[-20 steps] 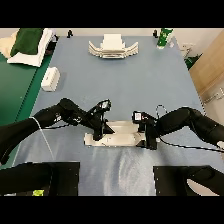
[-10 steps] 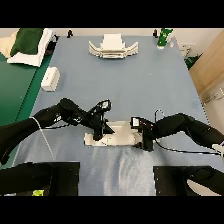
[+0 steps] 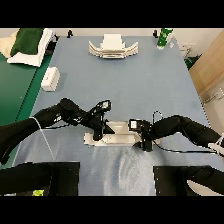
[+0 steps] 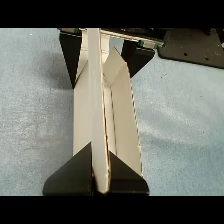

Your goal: Fold the box.

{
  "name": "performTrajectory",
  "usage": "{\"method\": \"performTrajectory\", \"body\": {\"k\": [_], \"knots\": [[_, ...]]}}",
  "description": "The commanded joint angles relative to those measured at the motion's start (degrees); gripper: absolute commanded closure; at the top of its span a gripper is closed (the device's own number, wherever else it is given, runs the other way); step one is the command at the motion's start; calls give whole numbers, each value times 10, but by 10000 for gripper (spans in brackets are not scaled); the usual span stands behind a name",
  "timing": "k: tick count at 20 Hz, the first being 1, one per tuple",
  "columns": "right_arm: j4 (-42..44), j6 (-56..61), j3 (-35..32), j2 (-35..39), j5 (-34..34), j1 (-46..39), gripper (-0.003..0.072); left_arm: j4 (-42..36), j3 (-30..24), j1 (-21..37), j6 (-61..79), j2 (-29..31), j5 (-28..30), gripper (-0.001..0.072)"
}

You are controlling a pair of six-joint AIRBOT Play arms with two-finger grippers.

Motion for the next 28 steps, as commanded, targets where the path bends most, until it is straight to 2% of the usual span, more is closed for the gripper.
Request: {"method": "performTrajectory", "body": {"k": [1,25,28], "knots": [[-7,0,-1,-7,3,1,103,0,0,1,0,0,1,697],[-9,0,-1,-6,5,1,103,0,0,1,0,0,1,697],[-9,0,-1,-6,5,1,103,-18,0,0,0,0,0,697]]}}
